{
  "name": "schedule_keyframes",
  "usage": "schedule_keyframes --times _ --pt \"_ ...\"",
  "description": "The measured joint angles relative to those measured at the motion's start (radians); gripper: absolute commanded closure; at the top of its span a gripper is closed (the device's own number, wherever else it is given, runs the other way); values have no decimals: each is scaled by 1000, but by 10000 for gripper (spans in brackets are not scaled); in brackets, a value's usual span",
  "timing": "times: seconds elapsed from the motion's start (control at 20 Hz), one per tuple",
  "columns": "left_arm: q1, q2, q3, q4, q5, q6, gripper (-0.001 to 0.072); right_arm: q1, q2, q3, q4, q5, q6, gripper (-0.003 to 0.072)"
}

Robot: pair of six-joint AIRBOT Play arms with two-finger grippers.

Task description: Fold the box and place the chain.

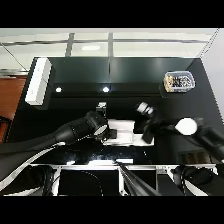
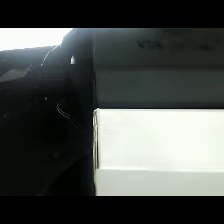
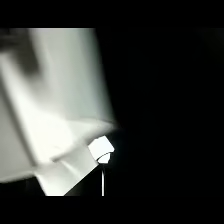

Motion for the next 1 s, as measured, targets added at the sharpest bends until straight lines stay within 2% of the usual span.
schedule_keyframes --times 0.15,0.25,0.35,0.6,0.85,1.0 --pt "0 0 0 1 1 0 683 -220 81 32 -188 138 383 673" --pt "0 0 0 2 0 0 683 -356 105 2 -188 194 540 673" --pt "0 0 0 3 0 0 683 -445 108 -59 -127 213 612 673" --pt "0 0 0 3 0 0 683 -523 -8 -188 96 246 563 673" --pt "0 0 0 4 0 0 683 -538 -154 -219 313 286 385 673" --pt "0 0 0 4 1 0 684 -503 -192 -223 407 274 314 671"
